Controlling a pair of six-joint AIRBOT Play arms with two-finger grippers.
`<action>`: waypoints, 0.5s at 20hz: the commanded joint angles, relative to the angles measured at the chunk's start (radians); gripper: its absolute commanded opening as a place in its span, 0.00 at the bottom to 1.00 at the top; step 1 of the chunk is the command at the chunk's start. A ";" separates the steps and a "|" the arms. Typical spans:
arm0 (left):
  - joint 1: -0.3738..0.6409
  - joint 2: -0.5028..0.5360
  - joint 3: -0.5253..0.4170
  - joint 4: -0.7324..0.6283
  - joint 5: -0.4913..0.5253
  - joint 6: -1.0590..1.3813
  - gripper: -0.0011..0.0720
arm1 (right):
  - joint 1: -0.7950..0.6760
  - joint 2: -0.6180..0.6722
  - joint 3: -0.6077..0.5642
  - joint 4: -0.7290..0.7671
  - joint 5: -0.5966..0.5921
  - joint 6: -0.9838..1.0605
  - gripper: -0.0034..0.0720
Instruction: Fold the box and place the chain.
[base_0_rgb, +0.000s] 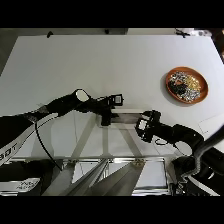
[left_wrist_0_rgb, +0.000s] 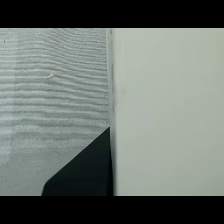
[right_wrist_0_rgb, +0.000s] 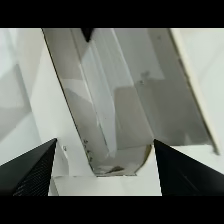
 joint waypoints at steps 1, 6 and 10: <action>-0.001 0.001 0.001 0.000 0.000 0.001 0.03 | -0.049 -0.001 0.022 0.005 0.055 -0.001 0.96; -0.001 0.001 0.001 0.000 0.000 0.001 0.03 | -0.109 -0.001 0.022 0.052 0.105 -0.019 0.96; -0.001 0.001 0.001 0.000 0.000 0.001 0.03 | -0.169 -0.003 0.022 0.169 0.172 -0.160 0.96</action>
